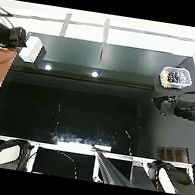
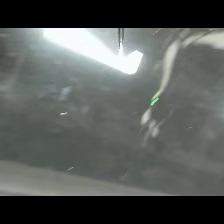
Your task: Fold the box and place the chain.
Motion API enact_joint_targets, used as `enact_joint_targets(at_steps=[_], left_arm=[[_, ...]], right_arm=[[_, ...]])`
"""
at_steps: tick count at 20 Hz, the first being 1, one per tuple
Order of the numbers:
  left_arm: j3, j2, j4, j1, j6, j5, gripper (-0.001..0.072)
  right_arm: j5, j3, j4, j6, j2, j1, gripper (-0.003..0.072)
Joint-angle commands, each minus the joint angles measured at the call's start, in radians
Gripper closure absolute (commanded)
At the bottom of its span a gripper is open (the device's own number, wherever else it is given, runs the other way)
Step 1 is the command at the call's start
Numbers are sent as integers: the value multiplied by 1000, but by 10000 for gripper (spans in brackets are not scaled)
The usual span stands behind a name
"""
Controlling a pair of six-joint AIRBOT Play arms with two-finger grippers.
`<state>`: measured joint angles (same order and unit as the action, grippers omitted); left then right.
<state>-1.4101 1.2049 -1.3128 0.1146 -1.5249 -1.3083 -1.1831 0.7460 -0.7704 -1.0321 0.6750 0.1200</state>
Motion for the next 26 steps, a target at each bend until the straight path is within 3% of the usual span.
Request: enact_joint_targets(at_steps=[1,4,6,9,11,15,26], left_arm=[[420,-327,85,-93,44,319,679],[651,-513,100,-147,69,430,679],[770,-609,98,-184,111,473,679],[895,-696,99,-201,142,505,679],[913,-716,98,-200,179,526,678],[913,-721,80,-200,215,595,678],[913,-720,110,-200,213,595,679]], right_arm=[[127,2,-189,-65,-47,-1,676],[220,0,-332,-120,-47,6,676],[227,-21,-279,-60,-52,-5,677],[369,-117,-227,0,-55,-26,676],[437,-171,-237,0,-55,-24,674],[418,-179,-214,-2,-55,-25,673],[418,-179,-214,-2,-55,-25,673]])
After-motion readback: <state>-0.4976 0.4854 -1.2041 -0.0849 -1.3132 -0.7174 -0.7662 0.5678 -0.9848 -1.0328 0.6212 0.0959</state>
